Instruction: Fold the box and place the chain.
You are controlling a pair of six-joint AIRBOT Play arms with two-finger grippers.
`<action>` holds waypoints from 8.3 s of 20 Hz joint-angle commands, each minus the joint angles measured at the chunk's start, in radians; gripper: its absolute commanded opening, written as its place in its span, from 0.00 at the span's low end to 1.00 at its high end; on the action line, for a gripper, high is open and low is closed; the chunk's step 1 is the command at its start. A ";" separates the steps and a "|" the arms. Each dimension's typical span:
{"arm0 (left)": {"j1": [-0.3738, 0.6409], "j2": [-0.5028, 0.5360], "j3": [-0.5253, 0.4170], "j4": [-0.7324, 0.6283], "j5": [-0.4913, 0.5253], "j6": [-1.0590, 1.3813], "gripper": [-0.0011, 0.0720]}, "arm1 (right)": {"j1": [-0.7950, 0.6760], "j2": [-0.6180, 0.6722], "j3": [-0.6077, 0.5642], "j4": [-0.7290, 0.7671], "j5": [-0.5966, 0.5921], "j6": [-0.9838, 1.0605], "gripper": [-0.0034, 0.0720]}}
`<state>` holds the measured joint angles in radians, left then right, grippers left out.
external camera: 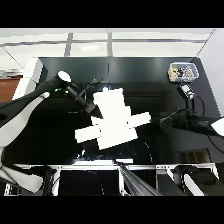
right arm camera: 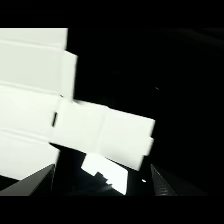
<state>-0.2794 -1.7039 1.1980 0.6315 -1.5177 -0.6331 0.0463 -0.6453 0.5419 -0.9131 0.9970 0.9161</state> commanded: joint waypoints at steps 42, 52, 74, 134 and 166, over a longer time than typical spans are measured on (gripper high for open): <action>-0.264 0.289 -0.370 0.161 0.745 0.617 0.05 | 0.608 -0.247 -0.238 0.024 -0.488 -0.746 0.97; -0.264 0.289 -0.370 0.161 0.745 0.617 0.05 | 0.586 -0.250 -0.182 0.082 -0.573 -0.745 0.97; -0.263 0.289 -0.370 0.161 0.743 0.618 0.05 | 0.327 -0.451 -0.020 0.396 -0.273 -1.081 0.97; -0.005 0.490 -0.496 -0.217 0.314 0.028 0.05 | 0.330 -0.637 0.026 0.352 -0.257 -1.163 0.34; 0.110 0.740 -0.579 0.192 0.540 -0.068 0.05 | 0.330 -0.637 0.026 0.355 -0.261 -1.163 0.35</action>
<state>-0.2180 -1.0954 0.7246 0.7715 -0.9684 -0.7567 0.3756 -1.2819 0.5667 -0.5583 0.7361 -0.2470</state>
